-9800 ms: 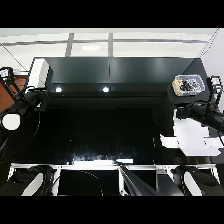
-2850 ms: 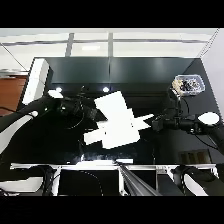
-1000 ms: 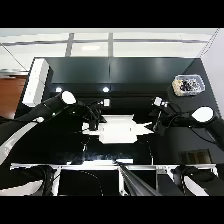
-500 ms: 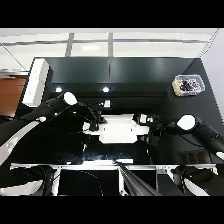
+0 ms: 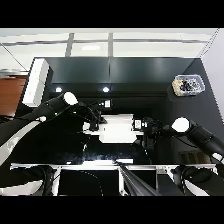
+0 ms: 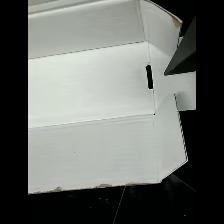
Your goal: Fold the box and place the chain.
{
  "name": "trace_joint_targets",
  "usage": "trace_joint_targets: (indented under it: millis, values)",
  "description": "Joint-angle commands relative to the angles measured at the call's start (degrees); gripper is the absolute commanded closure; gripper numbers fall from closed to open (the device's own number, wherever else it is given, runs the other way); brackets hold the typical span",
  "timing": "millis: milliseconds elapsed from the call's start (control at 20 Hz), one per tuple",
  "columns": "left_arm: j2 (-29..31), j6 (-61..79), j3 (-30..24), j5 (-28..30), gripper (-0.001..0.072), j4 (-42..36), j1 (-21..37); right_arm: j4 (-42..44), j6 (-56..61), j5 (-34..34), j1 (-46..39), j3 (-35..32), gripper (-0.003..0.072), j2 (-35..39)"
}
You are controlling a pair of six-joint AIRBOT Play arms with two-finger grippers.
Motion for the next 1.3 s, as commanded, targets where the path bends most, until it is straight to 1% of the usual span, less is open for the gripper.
trace_joint_targets:
  millis: [0, 150, 350, 650, 800, 1050, 1250]
  values:
    - [0.0, 0.0, 0.5, 0.0, 0.068, -0.1, 0.0, 2.9, -1.2, 1.1, 0.2, 0.0, 0.0017, -0.2]
    - [0.0, -0.1, 1.1, -0.1, 0.068, -0.1, 0.0, 5.6, -3.0, -1.2, 0.2, 0.0, 0.0017, -1.0]
    - [0.0, -0.1, 1.5, -1.6, 0.068, -0.1, 0.0, 10.3, -4.5, -2.2, 0.2, 0.0, 0.0017, -1.0]
    - [0.0, -0.1, 1.5, -2.4, 0.0681, 0.0, 0.0, 9.7, -4.5, -4.4, 0.1, 1.0, 0.0017, -0.9]
    - [0.0, -0.1, 1.5, -2.8, 0.0681, 0.1, 0.0, 6.5, -4.5, -10.6, 0.0, 1.9, 0.0017, -0.9]
    - [0.0, -0.1, 1.5, -2.7, 0.0681, 0.1, 0.0, 8.2, -4.6, -9.5, -0.4, 2.4, 0.0017, -1.0]
    - [0.0, -0.1, 1.5, -2.8, 0.0681, 0.2, 0.0, 8.2, -5.4, -11.4, -0.4, 3.4, 0.0018, -1.0]
